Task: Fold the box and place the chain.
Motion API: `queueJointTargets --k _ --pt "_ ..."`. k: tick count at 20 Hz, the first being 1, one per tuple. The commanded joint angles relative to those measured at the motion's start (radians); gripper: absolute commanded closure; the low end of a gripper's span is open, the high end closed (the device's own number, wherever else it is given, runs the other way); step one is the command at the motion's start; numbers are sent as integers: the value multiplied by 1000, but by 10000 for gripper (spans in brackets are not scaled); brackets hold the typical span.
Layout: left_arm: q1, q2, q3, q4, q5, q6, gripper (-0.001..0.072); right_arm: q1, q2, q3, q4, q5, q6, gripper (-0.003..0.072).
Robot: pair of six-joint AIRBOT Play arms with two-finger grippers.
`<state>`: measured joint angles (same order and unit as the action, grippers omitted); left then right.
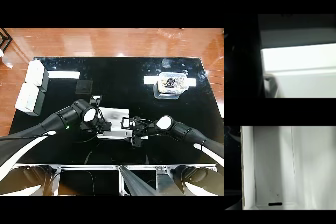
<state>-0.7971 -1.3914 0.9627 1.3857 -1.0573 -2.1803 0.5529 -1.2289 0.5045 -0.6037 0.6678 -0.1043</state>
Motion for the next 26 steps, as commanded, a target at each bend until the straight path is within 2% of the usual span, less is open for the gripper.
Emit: queueJointTargets --k 1,19,20,21,22,26 --pt "0 -7 0 1 26 -7 463 0 0 0 1 1 0 451" --pt "0 -25 0 1 34 -27 468 0 0 0 1 1 0 451" --pt "0 -29 0 -2 26 -27 504 0 0 0 1 1 0 451" --pt "-1 -31 0 -4 20 -13 641 0 0 0 1 1 0 451" --pt "-1 -31 0 -8 23 6 687 0 0 0 1 1 0 451" --pt "-1 -31 0 -10 24 8 687 0 0 0 1 1 0 451"
